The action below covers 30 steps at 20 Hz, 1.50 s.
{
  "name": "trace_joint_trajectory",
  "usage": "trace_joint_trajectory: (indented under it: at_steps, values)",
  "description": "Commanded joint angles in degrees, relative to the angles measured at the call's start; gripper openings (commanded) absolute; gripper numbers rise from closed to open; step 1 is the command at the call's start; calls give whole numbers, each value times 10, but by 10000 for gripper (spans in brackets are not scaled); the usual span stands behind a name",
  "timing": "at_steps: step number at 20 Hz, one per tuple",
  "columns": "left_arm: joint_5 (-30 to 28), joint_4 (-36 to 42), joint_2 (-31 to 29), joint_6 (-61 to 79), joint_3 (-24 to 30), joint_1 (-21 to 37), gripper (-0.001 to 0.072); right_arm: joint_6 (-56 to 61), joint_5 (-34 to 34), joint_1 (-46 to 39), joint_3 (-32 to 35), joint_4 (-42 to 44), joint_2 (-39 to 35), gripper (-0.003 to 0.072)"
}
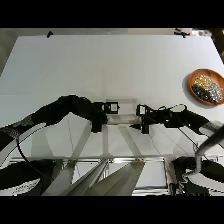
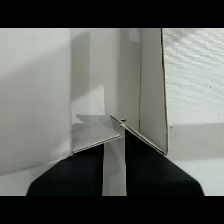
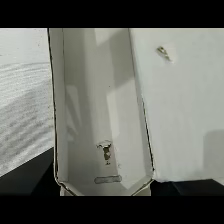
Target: Fold the box and place the chain.
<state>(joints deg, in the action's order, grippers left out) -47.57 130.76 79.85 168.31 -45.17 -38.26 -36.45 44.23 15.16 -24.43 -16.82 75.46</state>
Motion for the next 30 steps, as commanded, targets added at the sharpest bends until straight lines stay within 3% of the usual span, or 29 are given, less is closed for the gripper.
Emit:
trace_joint_trajectory:
  at_steps: [1, 4, 6, 7, 10, 12, 20, 21, 22, 23, 24, 25, 26, 30]
  values:
    - [5, 21, 12, 3, -1, -15, 137, 0, -1, 1, 0, 1, 0, 342]
    - [5, 23, 12, 3, -1, -19, 164, 0, -1, 1, 0, 1, 0, 342]
    - [5, 24, 12, 3, -1, -19, 333, 0, -1, 1, 0, 1, 0, 342]
    - [5, 24, 12, 3, -1, -19, 355, 0, -1, 1, 0, 1, 0, 342]
    - [5, 24, 12, 3, -1, -18, 342, 0, -1, 1, 0, 1, 0, 342]
    - [5, 27, 12, 1, -1, -18, 194, 0, -1, 1, 0, 1, 0, 342]
    - [2, 27, 11, 0, -1, -18, 216, 0, 0, 1, 0, 1, 0, 342]
    - [-3, 27, 11, -1, -1, -18, 245, 0, 0, 1, 0, 1, 0, 342]
    - [-6, 27, 11, -2, -1, -18, 364, 0, 0, 1, 0, 1, 0, 342]
    - [-6, 27, 11, -3, -1, -17, 373, 0, 1, 1, 0, 1, 0, 342]
    - [-9, 27, 10, -8, -1, -16, 298, 0, 0, 1, 0, 1, 0, 342]
    - [-22, 25, 6, -14, -1, -11, 128, 0, 0, 1, 0, 1, 0, 342]
    - [-41, 24, 1, -14, -1, -2, 14, 0, 0, 1, 0, 1, 0, 342]
    - [-125, 21, -31, -64, -1, 56, 2, 0, 1, 1, 0, 1, 0, 342]
